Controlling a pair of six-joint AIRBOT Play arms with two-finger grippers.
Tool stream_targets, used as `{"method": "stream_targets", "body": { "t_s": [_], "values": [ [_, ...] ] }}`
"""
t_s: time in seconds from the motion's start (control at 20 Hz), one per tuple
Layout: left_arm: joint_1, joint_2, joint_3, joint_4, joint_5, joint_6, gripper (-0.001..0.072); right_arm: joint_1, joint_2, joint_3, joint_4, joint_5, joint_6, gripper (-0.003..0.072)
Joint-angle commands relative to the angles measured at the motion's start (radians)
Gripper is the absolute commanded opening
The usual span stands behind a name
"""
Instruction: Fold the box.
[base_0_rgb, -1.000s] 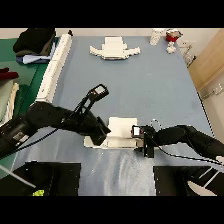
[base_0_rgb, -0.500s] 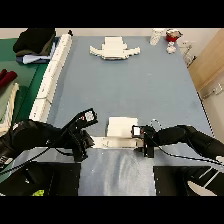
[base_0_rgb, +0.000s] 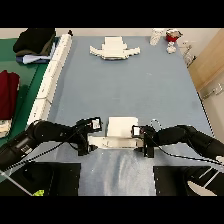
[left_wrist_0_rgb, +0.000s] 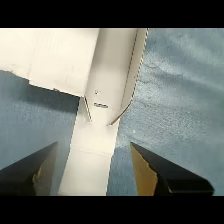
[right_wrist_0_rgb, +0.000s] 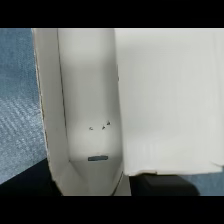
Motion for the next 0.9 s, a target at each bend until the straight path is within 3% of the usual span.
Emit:
{"method": "stream_targets", "body": {
  "t_s": [0.0,0.35,0.45,0.65,0.7,0.8,0.85],
  "values": [
    [0.006,-0.124,-0.005,-0.093,0.041,0.217,0.0686,0.000,0.000,0.000,0.000,0.000,0.000,0.0459],
    [0.005,-0.225,-0.005,-0.242,0.058,0.413,0.0683,0.000,0.000,0.000,0.000,0.000,0.000,0.0460],
    [0.005,-0.246,-0.005,-0.282,0.072,0.464,0.0478,0.000,0.000,0.000,0.000,0.000,0.000,0.0460],
    [0.005,-0.280,-0.005,-0.330,0.077,0.546,0.0434,0.000,0.000,0.000,0.000,0.000,0.000,0.0460],
    [0.005,-0.284,-0.005,-0.330,0.085,0.548,0.0232,0.000,0.000,0.000,0.000,0.000,0.000,0.0460],
    [0.000,-0.286,-0.005,-0.330,0.100,0.548,0.0203,0.000,0.000,0.000,0.000,0.000,0.000,0.0460],
    [-0.006,-0.286,-0.005,-0.331,0.107,0.550,0.0148,0.000,0.000,0.000,0.000,0.000,0.000,0.0460]
  ]
}}
